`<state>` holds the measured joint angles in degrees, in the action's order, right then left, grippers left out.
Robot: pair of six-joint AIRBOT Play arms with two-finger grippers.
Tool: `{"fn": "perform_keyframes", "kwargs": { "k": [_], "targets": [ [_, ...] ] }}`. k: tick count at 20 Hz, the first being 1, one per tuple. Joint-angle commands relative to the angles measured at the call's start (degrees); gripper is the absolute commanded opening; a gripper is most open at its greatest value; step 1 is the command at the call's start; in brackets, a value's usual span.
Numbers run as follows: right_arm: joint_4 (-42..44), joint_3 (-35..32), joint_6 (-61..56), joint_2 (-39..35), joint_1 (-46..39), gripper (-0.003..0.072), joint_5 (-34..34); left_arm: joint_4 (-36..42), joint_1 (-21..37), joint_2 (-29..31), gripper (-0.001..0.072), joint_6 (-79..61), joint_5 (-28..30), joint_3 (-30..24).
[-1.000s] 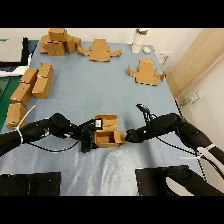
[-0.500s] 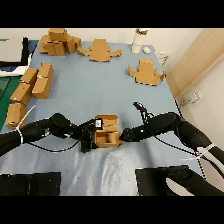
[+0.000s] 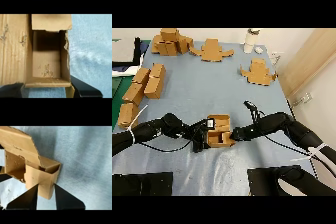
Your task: Fold the box.
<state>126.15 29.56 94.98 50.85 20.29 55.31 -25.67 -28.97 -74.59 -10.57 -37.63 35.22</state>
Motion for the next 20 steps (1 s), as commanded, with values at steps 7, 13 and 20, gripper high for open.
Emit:
{"fn": "perform_keyframes", "kwargs": {
  "k": [7,13,20],
  "targets": [
    [-33.3,12.4,-44.8,8.2,22.7,0.0314,2.3,0.0,0.0,0.0,0.0521,0.0,0.0,0.0],
    [-37.4,19.7,-53.3,17.2,28.0,0.0315,8.2,0.0,0.0,0.0,0.0522,0.0,0.0,0.0],
    [-35.6,22.3,-56.6,22.1,28.1,0.036,12.5,0.0,0.0,0.0,0.0522,0.0,0.0,0.0]
  ]
}}
